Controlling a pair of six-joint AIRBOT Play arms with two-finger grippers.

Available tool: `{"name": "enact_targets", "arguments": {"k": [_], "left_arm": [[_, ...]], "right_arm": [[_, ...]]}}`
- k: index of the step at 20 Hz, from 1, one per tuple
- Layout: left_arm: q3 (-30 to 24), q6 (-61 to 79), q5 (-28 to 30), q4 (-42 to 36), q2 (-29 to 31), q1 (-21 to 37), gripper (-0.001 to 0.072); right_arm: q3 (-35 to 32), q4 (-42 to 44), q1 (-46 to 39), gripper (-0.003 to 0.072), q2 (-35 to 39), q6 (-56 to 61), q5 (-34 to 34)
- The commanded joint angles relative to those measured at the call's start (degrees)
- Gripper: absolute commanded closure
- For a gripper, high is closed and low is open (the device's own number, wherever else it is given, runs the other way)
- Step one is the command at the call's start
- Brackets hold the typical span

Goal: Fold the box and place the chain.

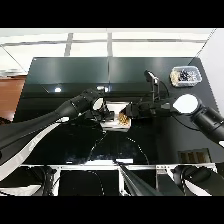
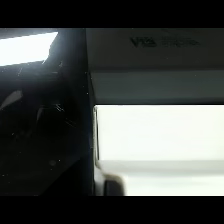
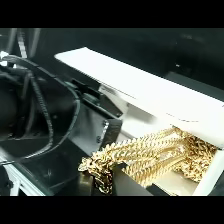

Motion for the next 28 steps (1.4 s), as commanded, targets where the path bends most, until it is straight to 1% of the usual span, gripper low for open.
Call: {"name": "enact_targets", "arguments": {"k": [1, 2, 4, 8, 10, 13, 16, 17, 19, 20, 22, 25, 27, 28], "left_arm": [[0.02, 0.02, 0.02, 0.04, 0.0, 0.02, 0.0682], [0.02, 0.02, 0.02, 0.02, 0.0, 0.02, 0.0682], [0.02, 0.02, 0.04, 0.02, 0.0, 0.02, 0.0682], [0.02, 0.02, 0.31, 0.02, -0.02, 0.02, 0.0682], [0.02, 0.02, 0.28, 0.02, -0.02, 0.02, 0.0682], [0.02, 0.0, 0.48, -0.07, -0.02, 0.0, 0.0682], [0.07, -0.04, 0.52, -1.49, 0.07, 0.02, 0.0679], [0.42, -0.04, 0.09, -1.75, 0.15, 0.0, 0.0623], [1.81, -0.02, -0.2, -1.7, 0.85, -0.24, 0.0248], [2.58, 0.02, -0.15, -1.64, 1.57, -0.24, 0.0222], [3.19, 0.07, -0.15, 0.57, 4.61, -0.24, 0.0222], [2.71, 5.4, -3.91, 6.99, 11.28, -0.11, 0.0224], [0.66, 9.81, -6.27, 8.31, 15.8, 1.46, 0.0224], [-1.7, 10.91, -6.12, 8.28, 18.29, 3.1, 0.0224]], "right_arm": [[-0.52, -0.31, 0.11, 0.0441, -1.29, 0.63, -0.96], [-0.5, -0.31, -0.61, 0.0415, -1.29, 0.66, -0.24], [-0.5, -1.57, -3.63, 0.0416, -0.87, 0.57, 3.19], [-0.5, -9.75, -12.31, 0.0417, 2.54, 0.61, 12.26], [-0.5, -13.42, -15.13, 0.0417, 4.04, 0.59, 15.61], [-0.52, -16.85, -15.8, 0.0417, 4.33, 0.5, 16.94], [-0.52, -16.9, -15.82, 0.0417, 4.33, 0.44, 16.94], [-0.52, -16.9, -15.82, 0.0417, 4.33, 0.02, 16.96], [-0.52, -17.14, -15.85, 0.0417, 4.33, -0.17, 16.98], [-0.52, -17.16, -15.85, 0.0417, 4.33, -0.17, 16.96], [-0.52, -17.14, -15.85, 0.0417, 4.33, -0.13, 17.09], [-0.52, -17.18, -15.85, 0.0417, 4.33, -0.13, 17.62], [-0.52, -17.79, -15.85, 0.0417, 4.33, -0.13, 17.44], [-0.52, -18.36, -15.87, 0.0417, 4.33, -0.11, 17.31]]}}
